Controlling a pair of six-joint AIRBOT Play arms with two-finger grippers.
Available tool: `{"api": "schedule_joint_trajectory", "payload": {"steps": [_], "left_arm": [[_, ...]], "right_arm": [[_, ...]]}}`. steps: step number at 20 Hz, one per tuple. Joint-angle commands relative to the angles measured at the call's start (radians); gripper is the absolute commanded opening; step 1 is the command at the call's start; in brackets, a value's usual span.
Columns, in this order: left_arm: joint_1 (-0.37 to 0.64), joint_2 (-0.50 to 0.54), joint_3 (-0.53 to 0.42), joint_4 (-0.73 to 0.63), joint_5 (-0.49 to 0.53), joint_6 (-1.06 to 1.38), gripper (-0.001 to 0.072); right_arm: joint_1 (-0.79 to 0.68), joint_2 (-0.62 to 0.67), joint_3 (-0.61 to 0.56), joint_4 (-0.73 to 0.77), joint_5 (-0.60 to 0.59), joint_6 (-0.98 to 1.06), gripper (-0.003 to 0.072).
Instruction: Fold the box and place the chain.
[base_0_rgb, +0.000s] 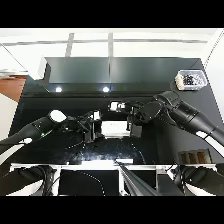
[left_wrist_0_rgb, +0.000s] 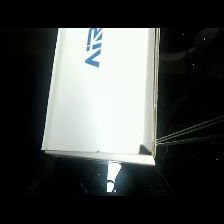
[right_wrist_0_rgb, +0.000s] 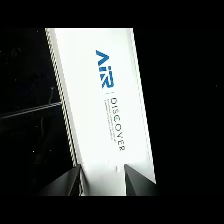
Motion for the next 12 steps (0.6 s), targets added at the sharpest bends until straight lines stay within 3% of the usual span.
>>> {"api": "schedule_joint_trajectory", "payload": {"steps": [1, 12], "left_arm": [[0.000, 0.000, 0.001, 0.000, -0.001, 0.001, 0.0269], [0.000, 0.000, 0.001, 0.000, -0.001, 0.001, 0.0269]], "right_arm": [[0.000, 0.001, 0.001, -0.002, -0.003, 0.000, 0.0307], [0.000, 0.000, -0.032, -0.001, 0.007, 0.005, 0.0304]]}}
